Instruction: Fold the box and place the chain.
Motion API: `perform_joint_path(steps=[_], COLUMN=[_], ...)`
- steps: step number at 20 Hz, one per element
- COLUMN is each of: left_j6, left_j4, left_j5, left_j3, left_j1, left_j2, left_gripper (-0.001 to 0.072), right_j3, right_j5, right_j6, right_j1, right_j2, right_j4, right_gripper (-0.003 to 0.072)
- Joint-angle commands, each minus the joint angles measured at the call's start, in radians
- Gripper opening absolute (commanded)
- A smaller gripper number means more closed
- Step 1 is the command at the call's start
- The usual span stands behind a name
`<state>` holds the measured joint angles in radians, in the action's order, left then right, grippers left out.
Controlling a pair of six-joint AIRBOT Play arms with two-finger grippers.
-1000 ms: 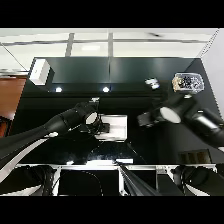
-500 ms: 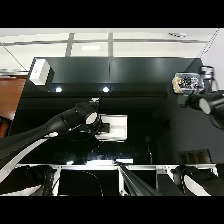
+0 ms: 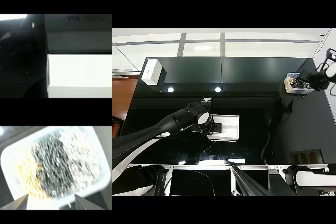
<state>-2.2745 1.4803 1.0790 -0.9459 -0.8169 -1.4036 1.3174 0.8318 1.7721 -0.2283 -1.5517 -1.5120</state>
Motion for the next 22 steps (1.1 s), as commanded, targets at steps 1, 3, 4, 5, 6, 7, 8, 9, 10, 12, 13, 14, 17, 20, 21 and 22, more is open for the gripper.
perform_joint_path(steps=[1, 3, 4, 5, 6, 7, 8, 9, 10, 12, 13, 14, 17, 20, 21, 22], left_j6=[0.0, 0.0, 0.0, 0.0, 0.0, 0.0, 0.0, 0.0, 0.0, 0.0, 0.0, 0.0, 0.0, 0.0, 0.0, 0.0], left_j4=[0.0, 0.0, 0.0, 0.0, 0.0, 0.0, 0.0, 0.0, 0.0, 0.0, 0.0, 0.0, 0.0, 0.0, 0.0, 0.0], left_j5=[-0.001, -0.001, -0.001, -0.001, -0.001, -0.001, -0.001, -0.001, -0.001, -0.001, -0.001, -0.001, -0.001, -0.001, -0.001, -0.001], left_j3=[0.0, 0.0, 0.0, 0.0, 0.0, 0.0, 0.0, 0.0, 0.0, 0.0, 0.0, 0.0, 0.0, 0.0, 0.0, 0.0], left_j1=[0.0, 0.0, 0.0, 0.0, 0.0, 0.0, 0.0, 0.0, 0.0, 0.0, 0.0, 0.0, 0.0, 0.0, 0.0, 0.0], left_j2=[0.0, 0.0, 0.0, 0.0, 0.0, 0.0, 0.0, 0.0, 0.0, 0.0, 0.0, 0.0, 0.0, 0.0, 0.0, 0.0], left_gripper=[0.0028, 0.0028, 0.0028, 0.0028, 0.0028, 0.0028, 0.0028, 0.0028, 0.0028, 0.0028, 0.0028, 0.0028, 0.0028, 0.0028, 0.0028, 0.0028], right_j3=[0.209, 0.256, 0.27, 0.28, 0.281, 0.281, 0.281, 0.281, 0.281, 0.288, 0.301, 0.323, 0.383, 0.386, 0.386, 0.386], right_j5=[0.1, 0.087, 0.08, 0.079, 0.072, 0.064, 0.062, 0.063, 0.064, 0.068, 0.09, 0.123, 0.205, 0.234, 0.252, 0.274], right_j6=[-0.05, -0.048, -0.048, -0.048, -0.047, -0.044, -0.044, -0.044, -0.044, -0.044, -0.045, -0.045, -0.08, -0.134, -0.153, -0.178], right_j1=[-0.014, -0.014, -0.014, -0.015, -0.015, -0.015, -0.015, -0.015, -0.015, -0.015, -0.014, -0.014, -0.015, -0.014, -0.014, -0.014], right_j2=[-0.195, -0.25, -0.272, -0.29, -0.301, -0.311, -0.32, -0.327, -0.332, -0.331, -0.329, -0.327, -0.298, -0.217, -0.188, -0.154], right_j4=[0.059, 0.063, 0.06, 0.051, 0.037, 0.036, 0.037, 0.037, 0.037, 0.038, 0.037, 0.037, 0.037, 0.038, 0.039, 0.04], right_gripper=[0.0676, 0.0675, 0.0665, 0.0553, 0.0553, 0.0553, 0.0553, 0.0552, 0.0553, 0.0298, 0.0142, 0.0051, 0.0008, 0.0008, 0.0007, 0.0008])
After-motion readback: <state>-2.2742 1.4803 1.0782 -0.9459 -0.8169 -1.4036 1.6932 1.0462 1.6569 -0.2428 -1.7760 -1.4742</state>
